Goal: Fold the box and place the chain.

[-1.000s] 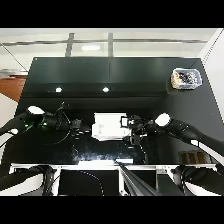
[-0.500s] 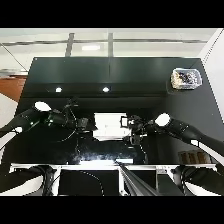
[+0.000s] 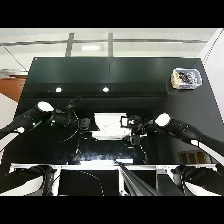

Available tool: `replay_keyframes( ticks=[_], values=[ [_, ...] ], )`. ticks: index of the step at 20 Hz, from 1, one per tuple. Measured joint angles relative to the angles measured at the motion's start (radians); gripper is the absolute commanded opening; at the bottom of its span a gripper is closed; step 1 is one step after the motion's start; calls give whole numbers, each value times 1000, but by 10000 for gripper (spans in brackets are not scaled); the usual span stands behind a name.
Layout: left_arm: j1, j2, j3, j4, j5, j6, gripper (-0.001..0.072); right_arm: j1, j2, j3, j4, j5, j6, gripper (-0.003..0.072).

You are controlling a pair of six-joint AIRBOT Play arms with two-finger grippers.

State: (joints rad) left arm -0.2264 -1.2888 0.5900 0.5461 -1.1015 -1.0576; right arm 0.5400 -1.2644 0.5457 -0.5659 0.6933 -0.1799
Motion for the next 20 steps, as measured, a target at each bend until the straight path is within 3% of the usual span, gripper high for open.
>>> replay_keyframes(
  ticks=[6,9,14,20],
  values=[
    [-93,48,49,158,44,-169,611,0,0,0,0,1,0,312],
    [-172,74,80,274,89,-316,505,0,0,0,0,1,0,312],
    [-284,87,102,356,139,-470,504,0,0,0,0,1,0,312],
    [-330,89,128,384,153,-563,502,0,0,0,-1,1,0,312]
  ],
)
